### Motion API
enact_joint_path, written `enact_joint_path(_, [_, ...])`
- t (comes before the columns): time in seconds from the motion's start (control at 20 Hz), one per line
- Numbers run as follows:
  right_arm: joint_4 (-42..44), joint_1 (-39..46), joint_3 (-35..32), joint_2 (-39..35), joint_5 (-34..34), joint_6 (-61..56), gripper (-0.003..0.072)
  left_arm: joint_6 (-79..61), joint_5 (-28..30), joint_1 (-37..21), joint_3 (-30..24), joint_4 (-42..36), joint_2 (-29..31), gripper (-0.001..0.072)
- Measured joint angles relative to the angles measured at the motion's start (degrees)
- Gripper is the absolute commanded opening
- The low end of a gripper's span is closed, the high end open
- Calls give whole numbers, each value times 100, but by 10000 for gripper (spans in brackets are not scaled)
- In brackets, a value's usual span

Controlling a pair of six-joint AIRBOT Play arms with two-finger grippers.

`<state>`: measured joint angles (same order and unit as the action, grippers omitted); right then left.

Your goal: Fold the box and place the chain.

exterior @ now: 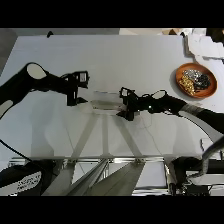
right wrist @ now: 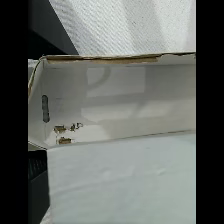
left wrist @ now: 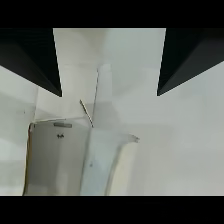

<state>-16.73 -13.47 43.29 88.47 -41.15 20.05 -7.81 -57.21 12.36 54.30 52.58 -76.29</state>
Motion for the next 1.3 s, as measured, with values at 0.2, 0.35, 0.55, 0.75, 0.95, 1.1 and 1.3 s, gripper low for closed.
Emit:
enact_joint_path(0.2, [0, 0, 0, 0, 0, 0, 376, -831, 409, -4, -466, -127, -175, 645])
enact_joint_path(0.35, [0, 0, 0, 0, 0, 0, 376, -1134, 522, -4, -584, -358, -428, 644])
enact_joint_path(0.55, [0, 0, 0, 0, 0, 0, 376, -1287, 247, -24, -634, -813, -625, 625])
enact_joint_path(0.75, [-11, -2, -2, 0, -11, 15, 376, -1276, -243, -81, -649, -1051, -686, 515])
enact_joint_path(0.95, [-2, 0, 0, 0, 0, 7, 376, -1167, -442, -96, -651, -1123, -706, 512])
enact_joint_path(1.1, [7, 0, 0, 0, 7, -7, 376, -1150, -343, -98, -651, -1147, -706, 493])
enact_joint_path(1.3, [7, 0, 0, 0, 7, -7, 376, -1141, 17, -98, -651, -1163, -706, 476])
